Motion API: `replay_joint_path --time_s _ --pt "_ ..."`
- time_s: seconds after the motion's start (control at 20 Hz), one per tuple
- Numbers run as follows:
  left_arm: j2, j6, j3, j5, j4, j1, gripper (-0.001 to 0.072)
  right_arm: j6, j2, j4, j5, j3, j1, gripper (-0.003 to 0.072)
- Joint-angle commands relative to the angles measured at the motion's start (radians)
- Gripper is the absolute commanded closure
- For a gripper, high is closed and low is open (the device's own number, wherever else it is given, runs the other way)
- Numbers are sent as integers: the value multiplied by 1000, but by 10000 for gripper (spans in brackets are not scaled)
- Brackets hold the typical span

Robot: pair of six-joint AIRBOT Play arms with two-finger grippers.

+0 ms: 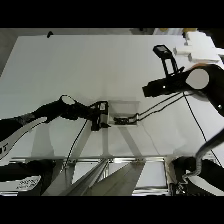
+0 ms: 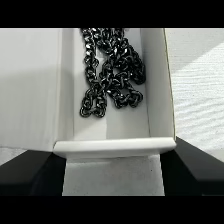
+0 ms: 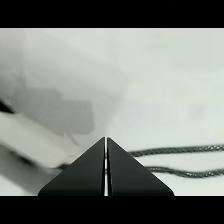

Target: Fold the box and place the chain.

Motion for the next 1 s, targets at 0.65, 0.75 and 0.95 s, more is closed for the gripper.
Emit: replay_joint_path --time_s 0.65,0.75,0.95 --pt "1 0 0 0 0 0 454 201 -344 -181 37 -31 -120 375" --pt "1 0 0 0 0 0 454 224 -354 -197 47 -31 -120 376" --pt "1 0 0 0 0 0 454 243 -381 -198 54 -34 -120 379"
